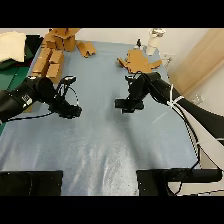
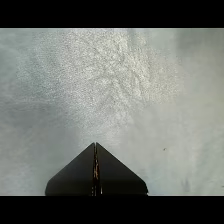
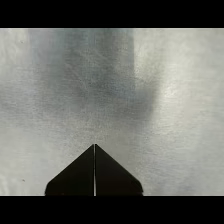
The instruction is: Fold the box.
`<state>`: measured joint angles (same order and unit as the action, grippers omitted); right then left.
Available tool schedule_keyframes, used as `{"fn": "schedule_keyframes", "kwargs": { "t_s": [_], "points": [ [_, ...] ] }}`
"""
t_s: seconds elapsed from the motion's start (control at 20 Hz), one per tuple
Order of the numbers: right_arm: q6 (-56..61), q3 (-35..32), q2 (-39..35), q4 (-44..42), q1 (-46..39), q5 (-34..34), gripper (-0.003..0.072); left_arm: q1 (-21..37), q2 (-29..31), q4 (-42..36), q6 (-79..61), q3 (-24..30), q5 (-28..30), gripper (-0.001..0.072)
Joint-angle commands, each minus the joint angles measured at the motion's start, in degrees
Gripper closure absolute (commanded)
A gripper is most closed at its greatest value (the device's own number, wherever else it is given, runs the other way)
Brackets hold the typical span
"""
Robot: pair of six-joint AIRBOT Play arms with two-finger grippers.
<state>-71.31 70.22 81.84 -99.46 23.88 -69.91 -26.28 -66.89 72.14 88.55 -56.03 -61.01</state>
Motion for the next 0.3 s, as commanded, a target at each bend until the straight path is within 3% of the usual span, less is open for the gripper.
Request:
{"fn": "schedule_keyframes", "kwargs": {
  "t_s": [0.0,0.25],
  "points": [
    [-0.70,0.52,0.94,-0.76,-0.09,-1.31,0.0683,-0.52,1.27,-0.13,0.92,1.20,-0.50,0.0696],
    [-0.70,0.52,0.94,-0.76,-0.09,-1.31,0.0683,-0.52,1.27,-0.15,0.92,1.20,-0.48,0.0696]
  ]
}}
